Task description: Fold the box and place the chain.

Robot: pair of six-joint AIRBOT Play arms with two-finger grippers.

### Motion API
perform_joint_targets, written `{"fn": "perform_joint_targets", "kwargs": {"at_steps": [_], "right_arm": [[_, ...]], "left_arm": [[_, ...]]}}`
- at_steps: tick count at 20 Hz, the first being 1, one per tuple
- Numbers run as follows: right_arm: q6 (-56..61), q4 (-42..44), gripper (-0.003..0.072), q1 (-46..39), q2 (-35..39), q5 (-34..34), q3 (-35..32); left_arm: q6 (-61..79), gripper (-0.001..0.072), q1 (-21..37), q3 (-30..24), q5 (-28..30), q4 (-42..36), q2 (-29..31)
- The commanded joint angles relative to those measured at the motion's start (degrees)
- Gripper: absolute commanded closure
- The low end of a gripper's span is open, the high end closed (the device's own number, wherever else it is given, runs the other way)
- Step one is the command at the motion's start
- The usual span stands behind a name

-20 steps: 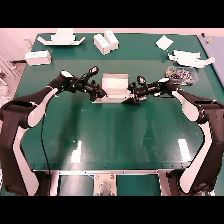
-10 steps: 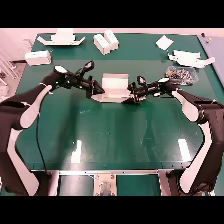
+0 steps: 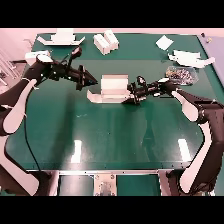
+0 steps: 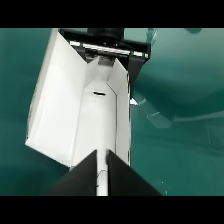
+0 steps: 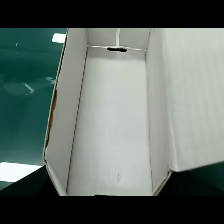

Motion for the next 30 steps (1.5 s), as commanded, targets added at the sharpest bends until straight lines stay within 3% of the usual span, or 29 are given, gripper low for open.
{"fn": "perform_joint_targets", "kwargs": {"at_steps": [1, 4, 8, 10, 14, 19, 30], "right_arm": [[0.0, 0.0, 0.0142, 0.0, 0.0, 0.0, 0.0], [0.0, 0.0, 0.0142, 0.0, 0.0, 0.0, 0.0], [0.0, 0.0, 0.0142, 0.0, 0.0, 0.0, 0.0], [0.0, 0.0, 0.0142, 0.0, 0.0, 0.0, 0.0], [0.0, 0.1, 0.0142, 0.0, 0.0, 0.0, 0.0], [0.0, 0.0, 0.0143, 0.0, 0.0, 0.0, 0.0], [0.0, 0.0, 0.0143, 0.0, 0.0, 0.0, 0.0]], "left_arm": [[-8.3, 0.0690, 2.9, 0.0, 0.7, 0.4, 0.6], [-24.8, 0.0691, 5.8, 0.0, 5.3, 3.0, 0.6], [-46.9, 0.0691, 6.3, -0.3, 7.5, 16.5, 0.5], [-53.1, 0.0691, 6.5, -1.5, 8.3, 19.0, 0.5], [-62.6, 0.0691, 6.5, -6.8, 8.7, 18.8, 0.5], [-63.6, 0.0691, 6.5, -13.4, 9.4, 9.5, 0.4], [-61.2, 0.0691, 2.8, -13.5, 11.0, 4.5, -5.1]]}}
